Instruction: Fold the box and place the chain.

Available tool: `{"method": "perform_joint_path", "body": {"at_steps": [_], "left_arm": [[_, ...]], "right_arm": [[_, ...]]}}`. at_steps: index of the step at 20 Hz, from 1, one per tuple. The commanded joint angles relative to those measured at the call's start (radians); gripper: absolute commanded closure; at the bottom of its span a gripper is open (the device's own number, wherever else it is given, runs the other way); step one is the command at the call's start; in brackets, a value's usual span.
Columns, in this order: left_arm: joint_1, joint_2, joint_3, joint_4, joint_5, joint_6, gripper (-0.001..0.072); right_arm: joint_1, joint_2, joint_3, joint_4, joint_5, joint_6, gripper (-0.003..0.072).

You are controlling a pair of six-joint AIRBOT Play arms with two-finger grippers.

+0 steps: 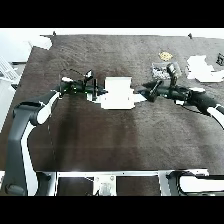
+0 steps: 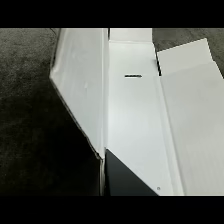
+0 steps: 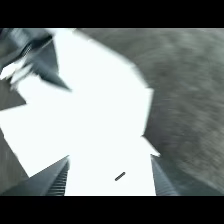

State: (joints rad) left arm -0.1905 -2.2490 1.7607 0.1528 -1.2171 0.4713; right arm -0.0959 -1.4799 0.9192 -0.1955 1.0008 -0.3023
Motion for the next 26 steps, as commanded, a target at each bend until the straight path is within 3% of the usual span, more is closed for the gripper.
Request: {"method": "perform_joint_path", "body": {"at_steps": [1, 3, 9, 23, 26], "left_arm": [[0.0, 0.0, 0.002, -0.006, -0.007, 0.0, 0.0688], [0.0, 0.0, 0.002, -0.006, -0.008, 0.0, 0.0688], [0.0, 0.0, 0.002, -0.006, -0.014, 0.0, 0.0688], [0.0, 0.0, 0.002, -0.006, -0.016, 0.0, 0.0688], [0.0, 0.0, 0.002, -0.006, -0.018, 0.0, 0.0688]], "right_arm": [[0.094, 0.018, -0.044, -0.226, -0.094, -0.175, 0.0055], [0.152, 0.018, -0.054, -0.309, -0.181, -0.143, 0.0055], [0.228, 0.017, -0.058, -0.404, -0.217, -0.135, 0.0054], [0.283, -0.02, -0.057, -0.407, -0.388, -0.146, 0.0054], [0.288, -0.019, -0.056, -0.333, -0.45, -0.147, 0.0055]]}}
